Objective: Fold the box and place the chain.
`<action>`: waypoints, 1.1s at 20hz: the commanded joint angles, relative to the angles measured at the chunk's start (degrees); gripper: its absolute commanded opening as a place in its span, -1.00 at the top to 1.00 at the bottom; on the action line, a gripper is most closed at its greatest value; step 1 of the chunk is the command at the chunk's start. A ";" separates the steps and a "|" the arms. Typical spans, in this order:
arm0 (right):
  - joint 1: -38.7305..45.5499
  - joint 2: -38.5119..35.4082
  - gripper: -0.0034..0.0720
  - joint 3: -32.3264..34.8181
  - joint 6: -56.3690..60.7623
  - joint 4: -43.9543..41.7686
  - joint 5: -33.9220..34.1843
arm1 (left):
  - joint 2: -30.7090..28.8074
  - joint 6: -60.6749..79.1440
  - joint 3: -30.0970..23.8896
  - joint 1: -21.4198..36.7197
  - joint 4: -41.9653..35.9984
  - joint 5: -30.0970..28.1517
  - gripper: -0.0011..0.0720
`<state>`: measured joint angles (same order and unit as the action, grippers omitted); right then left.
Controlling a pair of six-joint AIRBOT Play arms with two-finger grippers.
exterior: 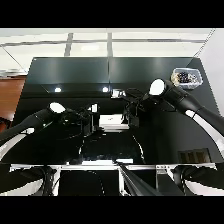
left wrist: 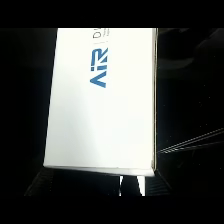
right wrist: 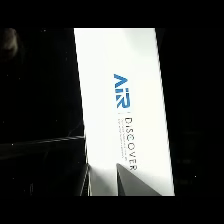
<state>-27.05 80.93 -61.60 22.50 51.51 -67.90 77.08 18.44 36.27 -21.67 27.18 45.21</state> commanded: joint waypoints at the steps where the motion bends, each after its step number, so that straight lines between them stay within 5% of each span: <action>1: -0.11 -0.52 0.36 0.07 0.00 -0.31 -0.59 | 0.00 -0.02 0.00 -0.02 0.00 -0.02 0.06; 7: 2.23 -6.47 0.37 0.07 11.28 -0.72 -2.03 | 0.00 -0.02 0.00 -0.02 0.00 -0.02 0.06; 9: 5.73 -6.73 0.87 0.57 26.75 -2.82 -7.98 | 0.00 -0.02 0.00 -0.02 0.00 -0.02 0.07; 11: 8.70 -6.73 0.86 5.09 31.50 -14.78 -10.78 | 0.00 -0.02 0.00 -0.02 0.00 -0.02 0.07; 13: 9.11 -6.73 0.86 10.80 32.09 -32.79 -5.57 | 0.00 -0.02 0.00 -0.02 0.00 -0.02 0.06; 15: 8.48 -6.60 0.87 14.56 34.82 -41.62 2.51 | 0.00 -0.02 0.00 -0.02 0.00 -0.02 0.07; 22: 5.84 -1.90 0.87 15.82 43.50 -34.23 11.72 | 0.00 -0.02 0.00 -0.02 0.00 -0.02 0.06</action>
<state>-20.36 77.32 -46.48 62.08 16.05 -59.55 77.08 18.41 36.25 -21.67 27.18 45.21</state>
